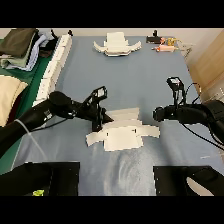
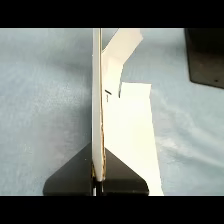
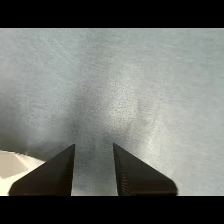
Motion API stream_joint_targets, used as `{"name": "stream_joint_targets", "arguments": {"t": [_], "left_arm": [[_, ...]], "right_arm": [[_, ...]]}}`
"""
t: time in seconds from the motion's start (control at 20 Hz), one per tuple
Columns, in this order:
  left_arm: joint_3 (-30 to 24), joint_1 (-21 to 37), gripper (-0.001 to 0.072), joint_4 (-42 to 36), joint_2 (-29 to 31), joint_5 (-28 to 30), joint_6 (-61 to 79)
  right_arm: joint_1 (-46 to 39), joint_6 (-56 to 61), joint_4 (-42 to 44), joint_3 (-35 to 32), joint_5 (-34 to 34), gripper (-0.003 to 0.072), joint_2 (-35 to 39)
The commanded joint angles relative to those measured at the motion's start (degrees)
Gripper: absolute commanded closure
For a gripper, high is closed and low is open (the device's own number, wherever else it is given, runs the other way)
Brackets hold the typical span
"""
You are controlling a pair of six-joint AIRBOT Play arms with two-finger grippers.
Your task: Fold the box.
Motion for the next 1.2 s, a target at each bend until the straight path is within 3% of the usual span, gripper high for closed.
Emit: {"name": "stream_joint_targets", "arguments": {"t": [0.0, 0.15, 0.7, 1.15], "left_arm": [[-6.43, -5.97, 0.0701, -0.17, 5.95, 10.62, 5.31], [-8.52, -9.05, 0.0699, -0.2, 5.62, 11.91, 5.35], [-9.2, -9.2, 0.0698, -0.17, 3.17, 12.09, 5.11], [-9.22, -9.2, 0.0698, 0.07, 1.4, 3.54, 5.11]], "right_arm": [[-0.02, 1.53, -0.59, 0.22, 0.17, 0.0313, 0.0], [-0.02, 1.53, -0.59, 0.2, 0.17, 0.0314, 0.0], [-0.02, 1.51, 1.4, 0.2, 0.11, 0.0313, 0.0], [-0.02, 1.49, 1.88, 0.2, -0.5, 0.0314, 0.0]]}}
